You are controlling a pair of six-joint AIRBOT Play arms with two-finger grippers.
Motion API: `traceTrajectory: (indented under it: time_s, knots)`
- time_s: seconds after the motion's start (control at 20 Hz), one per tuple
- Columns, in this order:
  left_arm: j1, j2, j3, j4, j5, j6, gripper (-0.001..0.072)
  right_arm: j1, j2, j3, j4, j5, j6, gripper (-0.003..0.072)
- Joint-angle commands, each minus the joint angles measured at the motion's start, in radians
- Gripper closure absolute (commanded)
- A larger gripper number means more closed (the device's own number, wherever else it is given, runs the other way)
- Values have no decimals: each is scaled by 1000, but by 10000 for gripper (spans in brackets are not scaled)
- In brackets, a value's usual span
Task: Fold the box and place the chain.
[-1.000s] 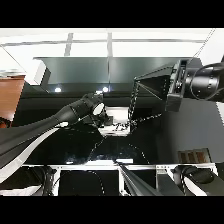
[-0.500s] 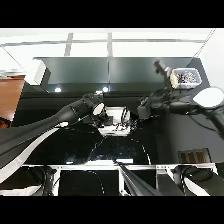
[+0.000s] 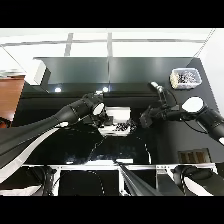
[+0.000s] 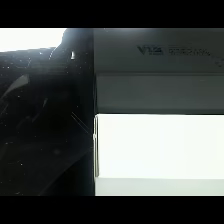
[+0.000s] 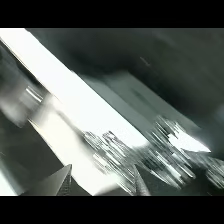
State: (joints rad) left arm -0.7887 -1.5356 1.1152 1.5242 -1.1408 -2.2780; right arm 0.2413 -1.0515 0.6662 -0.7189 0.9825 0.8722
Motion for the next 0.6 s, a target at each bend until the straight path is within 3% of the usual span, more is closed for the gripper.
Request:
traceTrajectory:
  time_s: [0.0,0.2,0.3,0.4,0.55]
  knots:
    - [0,-1,0,1,-10,0,679,-3,-3,-47,-260,-43,-150,-27]
    - [0,-1,0,1,-13,0,679,52,-18,-104,-245,-197,-585,-34]
    - [0,-1,0,1,-13,0,679,62,-58,-105,-161,-197,-827,-34]
    - [0,-1,0,1,-13,0,679,66,-100,-105,-53,-193,-986,-31]
    - [0,-1,0,1,-13,0,679,66,-132,-105,-40,-200,-1053,-31]
